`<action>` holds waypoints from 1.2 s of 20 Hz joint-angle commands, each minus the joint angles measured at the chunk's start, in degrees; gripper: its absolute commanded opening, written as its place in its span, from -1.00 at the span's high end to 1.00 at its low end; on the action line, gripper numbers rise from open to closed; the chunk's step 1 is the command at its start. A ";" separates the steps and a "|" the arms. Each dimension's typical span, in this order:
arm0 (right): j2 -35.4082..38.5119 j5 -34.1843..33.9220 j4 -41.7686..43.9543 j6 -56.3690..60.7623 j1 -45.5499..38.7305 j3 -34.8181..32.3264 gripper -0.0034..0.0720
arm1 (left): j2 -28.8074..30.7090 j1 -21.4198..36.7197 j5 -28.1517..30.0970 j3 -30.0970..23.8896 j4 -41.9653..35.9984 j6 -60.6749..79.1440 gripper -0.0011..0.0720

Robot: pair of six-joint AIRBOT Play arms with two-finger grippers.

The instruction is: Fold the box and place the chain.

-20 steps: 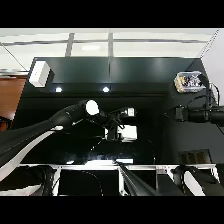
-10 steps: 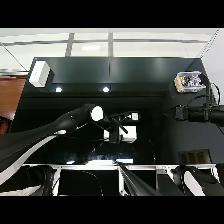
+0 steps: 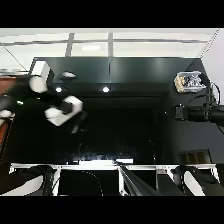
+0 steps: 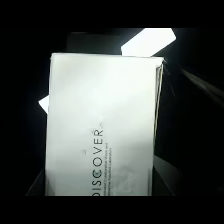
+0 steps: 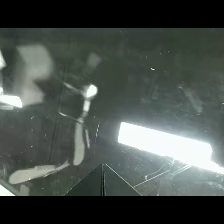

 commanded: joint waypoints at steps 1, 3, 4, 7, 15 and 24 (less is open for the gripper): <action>0.02 -1.95 0.02 0.09 -0.02 0.07 0.90 | 1.03 22.67 1.11 -0.13 -0.83 -5.55 0.01; 0.02 -2.25 0.02 0.09 0.00 0.07 0.90 | 0.48 30.58 7.48 -0.13 -5.68 -5.55 0.01; 0.02 -2.27 0.02 0.07 0.00 0.04 0.90 | -0.28 33.31 11.17 -0.11 -7.78 -5.01 0.01; 0.02 -3.67 -0.11 0.33 -0.02 0.07 0.90 | -5.27 35.56 15.78 2.91 -12.96 5.81 -0.15; 0.02 -5.79 -0.17 3.06 0.00 0.07 0.90 | -22.62 31.89 17.59 15.54 -11.67 8.37 -0.20; 0.02 -8.39 -0.39 3.93 -0.02 0.07 0.88 | -22.12 29.46 -3.48 34.05 0.94 -11.34 -0.97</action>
